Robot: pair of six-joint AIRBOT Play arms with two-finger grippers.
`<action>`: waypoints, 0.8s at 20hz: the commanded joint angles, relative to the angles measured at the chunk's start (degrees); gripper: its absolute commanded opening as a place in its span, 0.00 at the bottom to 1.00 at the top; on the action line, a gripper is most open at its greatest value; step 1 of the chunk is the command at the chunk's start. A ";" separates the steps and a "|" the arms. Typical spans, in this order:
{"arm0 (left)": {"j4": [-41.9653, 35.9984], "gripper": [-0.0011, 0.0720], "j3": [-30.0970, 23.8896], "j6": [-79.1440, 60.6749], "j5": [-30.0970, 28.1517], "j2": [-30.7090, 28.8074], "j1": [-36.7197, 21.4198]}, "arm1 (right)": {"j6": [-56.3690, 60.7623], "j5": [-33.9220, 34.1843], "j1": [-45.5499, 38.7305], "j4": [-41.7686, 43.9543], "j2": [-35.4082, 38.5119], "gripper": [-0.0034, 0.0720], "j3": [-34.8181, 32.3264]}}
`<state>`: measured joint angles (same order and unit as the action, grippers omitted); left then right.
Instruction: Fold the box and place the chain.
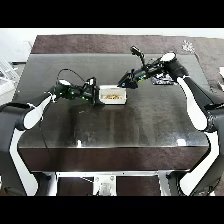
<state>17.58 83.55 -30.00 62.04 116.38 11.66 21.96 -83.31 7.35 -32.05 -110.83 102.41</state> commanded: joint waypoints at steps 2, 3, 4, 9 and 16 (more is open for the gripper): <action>0.02 0.74 0.00 -0.02 0.04 0.00 -0.04 | -0.33 -1.79 1.29 -0.61 -0.04 0.54 0.00; 0.00 0.74 0.00 -0.02 0.04 0.00 -0.04 | -1.27 -1.66 1.57 -1.31 -0.13 0.54 0.00; 0.02 0.74 0.00 0.00 0.07 0.00 -0.04 | -1.49 -0.90 1.86 -2.27 -0.26 0.54 -0.02; 0.00 0.74 0.00 0.00 0.07 0.00 -0.04 | -3.08 1.88 1.97 -4.11 -1.49 0.54 -0.07; 0.00 0.74 0.00 -0.02 0.09 0.00 -0.04 | -4.72 1.68 2.45 -4.04 -1.51 0.55 -0.31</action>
